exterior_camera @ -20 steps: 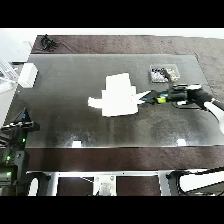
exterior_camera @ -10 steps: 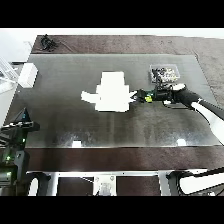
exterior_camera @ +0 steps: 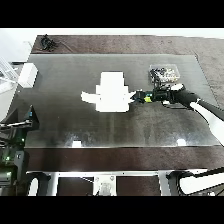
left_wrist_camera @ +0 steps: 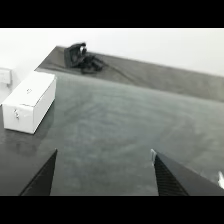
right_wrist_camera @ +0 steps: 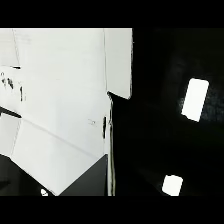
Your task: Fold the box and place the chain.
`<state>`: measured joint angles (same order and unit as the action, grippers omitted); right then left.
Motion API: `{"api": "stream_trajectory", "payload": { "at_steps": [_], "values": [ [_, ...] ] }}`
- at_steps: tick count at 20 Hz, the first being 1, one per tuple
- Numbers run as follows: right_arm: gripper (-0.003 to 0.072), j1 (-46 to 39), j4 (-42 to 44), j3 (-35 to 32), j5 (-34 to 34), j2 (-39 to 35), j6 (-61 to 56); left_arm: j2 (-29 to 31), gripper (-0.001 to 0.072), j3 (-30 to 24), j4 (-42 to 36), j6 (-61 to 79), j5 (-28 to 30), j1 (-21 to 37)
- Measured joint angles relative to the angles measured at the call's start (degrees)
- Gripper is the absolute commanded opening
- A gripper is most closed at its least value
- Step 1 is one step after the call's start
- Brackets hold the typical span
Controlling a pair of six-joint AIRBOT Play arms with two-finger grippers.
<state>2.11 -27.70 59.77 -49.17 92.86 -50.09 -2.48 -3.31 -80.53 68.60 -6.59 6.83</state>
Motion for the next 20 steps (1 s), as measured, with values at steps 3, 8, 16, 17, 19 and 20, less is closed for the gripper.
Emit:
{"api": "stream_trajectory", "payload": {
  "at_steps": [3,8,16,17,19,20],
  "values": [
    [0.0000,0.0,-0.2,0.0,0.1,0.1,0.9,-0.1,0.0572,0.1,1.7,-4.0,-2.3,0.0],
    [0.0001,0.0,-0.3,0.9,0.1,1.1,1.5,-0.2,0.0546,0.1,17.4,-17.4,-4.7,0.0],
    [0.0001,0.0,-0.4,1.8,0.1,2.1,1.7,-8.8,0.0478,9.2,46.1,-35.7,-11.3,0.0],
    [0.0002,0.0,-0.4,1.8,0.1,2.1,1.7,-12.5,0.0478,11.7,47.5,-36.5,-12.2,0.0],
    [0.0002,0.0,-0.4,1.9,0.1,2.2,1.7,-21.1,0.0478,17.0,49.6,-37.6,-13.9,0.0],
    [0.0002,0.0,-0.4,1.9,0.1,2.2,1.7,-26.7,0.0478,20.3,51.3,-38.8,-15.1,0.0]
  ]
}}
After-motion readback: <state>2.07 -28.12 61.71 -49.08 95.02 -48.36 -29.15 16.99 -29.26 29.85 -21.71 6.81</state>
